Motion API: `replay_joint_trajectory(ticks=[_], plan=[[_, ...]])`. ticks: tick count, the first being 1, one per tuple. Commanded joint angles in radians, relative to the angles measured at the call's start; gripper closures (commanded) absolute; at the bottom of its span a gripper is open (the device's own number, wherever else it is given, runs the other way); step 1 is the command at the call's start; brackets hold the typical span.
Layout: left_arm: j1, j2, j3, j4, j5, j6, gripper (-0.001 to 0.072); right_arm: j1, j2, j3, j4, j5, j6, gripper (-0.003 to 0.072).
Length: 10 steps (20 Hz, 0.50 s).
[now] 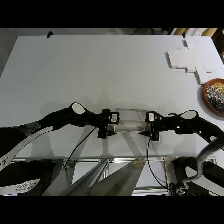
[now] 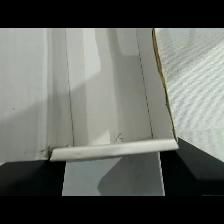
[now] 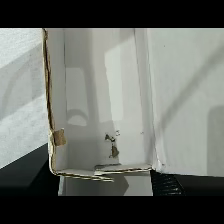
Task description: Fold the box and place the chain.
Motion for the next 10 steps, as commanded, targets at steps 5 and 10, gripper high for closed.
replay_joint_trajectory(ticks=[5,10], plan=[[0.000,0.001,0.000,0.000,0.000,0.000,0.0396,0.000,0.001,0.002,0.001,0.005,0.022,0.0233],[0.000,0.001,0.000,0.000,0.000,0.000,0.0396,-0.035,0.034,0.004,-0.033,0.009,0.121,-0.0015]])
